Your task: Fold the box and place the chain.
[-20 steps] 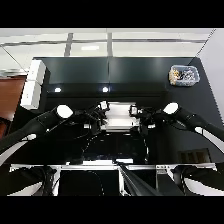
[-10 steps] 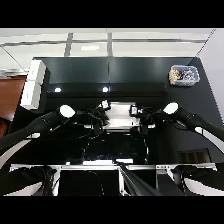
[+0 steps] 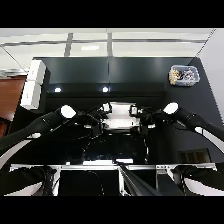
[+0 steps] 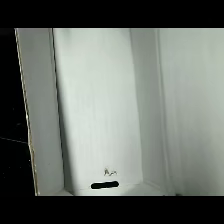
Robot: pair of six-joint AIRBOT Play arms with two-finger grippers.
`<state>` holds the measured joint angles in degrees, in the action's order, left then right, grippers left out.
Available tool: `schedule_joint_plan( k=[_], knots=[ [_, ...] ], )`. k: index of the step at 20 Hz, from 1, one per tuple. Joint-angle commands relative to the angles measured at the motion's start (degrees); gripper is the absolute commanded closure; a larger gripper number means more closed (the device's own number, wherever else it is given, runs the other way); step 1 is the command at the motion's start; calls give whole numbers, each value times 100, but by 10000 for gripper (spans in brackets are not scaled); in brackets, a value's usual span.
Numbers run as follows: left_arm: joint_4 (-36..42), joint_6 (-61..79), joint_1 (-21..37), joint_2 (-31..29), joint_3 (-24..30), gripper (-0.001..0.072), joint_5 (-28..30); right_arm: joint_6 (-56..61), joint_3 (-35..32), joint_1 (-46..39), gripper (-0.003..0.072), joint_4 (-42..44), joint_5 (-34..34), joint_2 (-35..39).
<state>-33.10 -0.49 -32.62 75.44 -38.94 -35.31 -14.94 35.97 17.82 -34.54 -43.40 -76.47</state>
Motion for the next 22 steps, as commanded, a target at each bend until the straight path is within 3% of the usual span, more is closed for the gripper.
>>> schedule_joint_plan(
  k=[1, 2, 3, 7, 9, 11, 13, 16, 19, 22],
  knots=[
    [-138, -186, 20, -105, -9, 338, -83, 0, -4, 4, 211, 2, 0, -2],
    [-326, -345, 83, -216, -35, 550, -190, 0, -4, 4, 211, 2, 0, -2],
    [-662, -623, 203, -372, -92, 681, -417, 0, -4, 4, 211, 4, 0, -2],
    [-2253, -3171, 1154, -1185, -181, 681, -1213, 0, -4, 4, 211, 2, 0, -2],
    [-3101, -3768, 1788, -1497, -179, 681, -1860, 0, -4, 4, 211, 2, -2, -2],
    [-3268, -5624, 2549, -1532, -155, 681, -2208, 0, -4, 4, 211, 2, 0, -2],
    [-2929, -7302, 3322, -1309, -81, 681, -2715, 0, -4, 4, 211, 2, 0, -2],
    [-1106, -6955, 4113, -654, 256, 681, -3440, 0, -4, 4, 211, 2, 0, -2],
    [-433, -6701, 3976, 90, 345, 682, -3265, 0, -4, 4, 211, 2, 0, -2],
    [-212, -6690, 3316, 560, 291, 682, -2658, 0, -4, 4, 211, 2, 0, -2]
  ],
)
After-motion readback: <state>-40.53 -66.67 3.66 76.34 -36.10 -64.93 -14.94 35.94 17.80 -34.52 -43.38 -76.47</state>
